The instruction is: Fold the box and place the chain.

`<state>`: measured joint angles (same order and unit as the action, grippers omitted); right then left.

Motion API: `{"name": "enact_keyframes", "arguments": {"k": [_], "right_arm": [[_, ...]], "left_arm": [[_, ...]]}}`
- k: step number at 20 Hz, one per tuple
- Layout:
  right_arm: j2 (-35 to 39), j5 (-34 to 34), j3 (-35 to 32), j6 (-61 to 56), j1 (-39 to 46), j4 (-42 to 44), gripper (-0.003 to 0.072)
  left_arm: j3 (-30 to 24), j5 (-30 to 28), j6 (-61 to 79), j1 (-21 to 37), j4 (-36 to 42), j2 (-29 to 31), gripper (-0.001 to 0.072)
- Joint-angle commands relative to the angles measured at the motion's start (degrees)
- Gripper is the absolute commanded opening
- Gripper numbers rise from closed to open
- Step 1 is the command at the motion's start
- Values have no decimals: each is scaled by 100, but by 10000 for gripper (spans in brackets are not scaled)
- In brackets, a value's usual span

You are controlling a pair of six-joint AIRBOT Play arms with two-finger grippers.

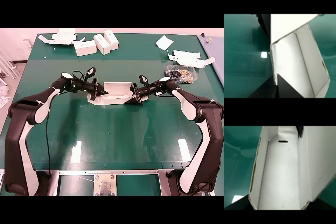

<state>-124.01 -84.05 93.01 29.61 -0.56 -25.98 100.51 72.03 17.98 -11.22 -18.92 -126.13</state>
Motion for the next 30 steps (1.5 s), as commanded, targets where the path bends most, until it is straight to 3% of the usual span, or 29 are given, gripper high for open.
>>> {"name": "enact_keyframes", "arguments": {"k": [1,3,4,5,6,13,18,19,20,21,26,30], "right_arm": [[-4,-2,-2,0,0,-2,482],[-4,-2,-2,0,-2,0,482],[-4,-2,-2,0,-2,0,482],[-4,-2,-2,0,-2,0,482],[-4,-2,-2,0,-2,0,482],[-4,-2,-2,0,-2,0,482],[-4,-2,-2,0,-2,0,482],[-4,-2,-2,0,-2,-2,482],[-4,0,-2,0,-2,0,482],[-4,-2,-2,0,-2,0,482],[-4,-2,-2,0,-2,0,482],[-4,-2,-2,0,-2,0,482]], "left_arm": [[4,-2,0,-2,0,0,19],[9,4,0,-2,4,0,20],[20,-13,7,-2,31,0,153],[20,-7,4,-2,210,0,447],[20,22,-4,-2,468,2,495],[20,114,7,4,953,378,499],[31,511,-7,4,994,918,494],[39,586,-31,4,977,1023,326],[44,684,-39,11,887,1134,57],[48,734,-68,15,820,1259,17],[61,33,-960,15,542,2000,13],[-26,-103,-1038,15,186,2251,17]]}}
